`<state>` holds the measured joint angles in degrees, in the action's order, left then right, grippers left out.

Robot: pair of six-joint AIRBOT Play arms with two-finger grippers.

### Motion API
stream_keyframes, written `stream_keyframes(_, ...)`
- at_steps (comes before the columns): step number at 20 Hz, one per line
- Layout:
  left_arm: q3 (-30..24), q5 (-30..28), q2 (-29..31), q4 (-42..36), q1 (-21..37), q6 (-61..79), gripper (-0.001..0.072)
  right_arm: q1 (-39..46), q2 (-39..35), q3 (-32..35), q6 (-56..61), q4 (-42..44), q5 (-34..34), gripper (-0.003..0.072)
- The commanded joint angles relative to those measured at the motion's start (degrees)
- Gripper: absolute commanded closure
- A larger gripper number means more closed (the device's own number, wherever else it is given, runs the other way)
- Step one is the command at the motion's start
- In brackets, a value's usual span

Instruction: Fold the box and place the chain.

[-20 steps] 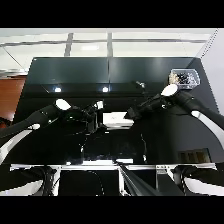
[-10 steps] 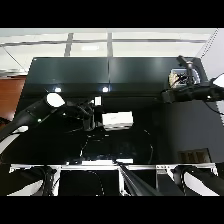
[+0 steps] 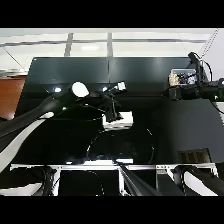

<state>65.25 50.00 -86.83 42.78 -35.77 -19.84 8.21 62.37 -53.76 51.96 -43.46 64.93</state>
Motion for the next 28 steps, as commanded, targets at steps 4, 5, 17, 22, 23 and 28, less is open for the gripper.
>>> stream_keyframes(4, 3.89, 3.1, -3.85, 7.54, -3.21, -9.09, -0.0001, 0.13, -0.04, 0.02, -3.19, -0.11, -0.74, 0.0668)
stream_keyframes(5, 3.89, 3.5, -3.85, 7.54, -3.45, -9.09, -0.0001, 0.13, -0.04, 0.02, -3.43, -0.11, -0.74, 0.0668)
stream_keyframes(17, 8.37, 9.05, -4.59, 24.68, -7.67, -23.39, -0.0001, 0.13, 0.0, 0.04, -3.58, -0.11, -1.36, 0.0668)
stream_keyframes(22, 8.79, 9.51, -6.91, 33.53, -10.75, -28.68, 0.0216, 0.13, 0.0, 1.64, -3.54, -0.09, -3.26, 0.0667)
stream_keyframes(23, 10.08, 10.86, -6.58, 34.64, -10.51, -31.43, 0.0377, 0.13, 0.0, 1.84, -3.45, -0.13, -3.21, 0.0667)
stream_keyframes(28, 25.14, 22.73, -0.94, 43.17, 0.61, -40.44, 0.0378, 0.13, 0.0, 1.84, -3.37, 0.22, -3.74, 0.0667)
